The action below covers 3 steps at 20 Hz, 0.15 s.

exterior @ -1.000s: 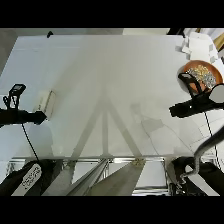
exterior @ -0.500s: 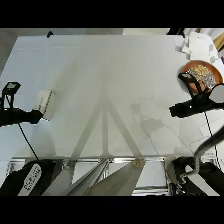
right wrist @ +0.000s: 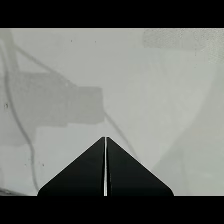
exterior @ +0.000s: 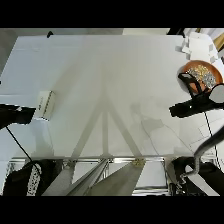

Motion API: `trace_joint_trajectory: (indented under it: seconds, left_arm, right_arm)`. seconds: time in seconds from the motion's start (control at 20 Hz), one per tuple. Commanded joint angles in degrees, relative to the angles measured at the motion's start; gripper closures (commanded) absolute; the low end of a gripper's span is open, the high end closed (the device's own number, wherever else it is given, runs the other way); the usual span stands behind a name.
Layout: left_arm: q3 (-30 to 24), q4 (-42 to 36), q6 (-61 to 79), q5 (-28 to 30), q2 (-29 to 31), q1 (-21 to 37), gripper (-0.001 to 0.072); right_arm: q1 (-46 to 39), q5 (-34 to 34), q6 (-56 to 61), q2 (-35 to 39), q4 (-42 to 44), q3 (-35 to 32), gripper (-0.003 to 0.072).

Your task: Fold the box and place the chain.

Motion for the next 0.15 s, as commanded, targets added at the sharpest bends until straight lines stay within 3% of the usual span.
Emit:
trace_joint_trajectory:
  seconds: [0.0, 0.1]
  left_arm:
    - [0.0, -0.1, 0.0, 0.0, 0.9, -1.8, 0.0017]
    - [0.0, -0.1, 0.0, -0.1, 0.3, -3.5, 0.0017]
  right_arm:
    - [0.0, 0.0, 0.0, 0.0, 0.0, 0.1, 0.0677]
    - [0.0, 0.0, 0.0, 0.0, 0.0, 0.1, 0.0677]
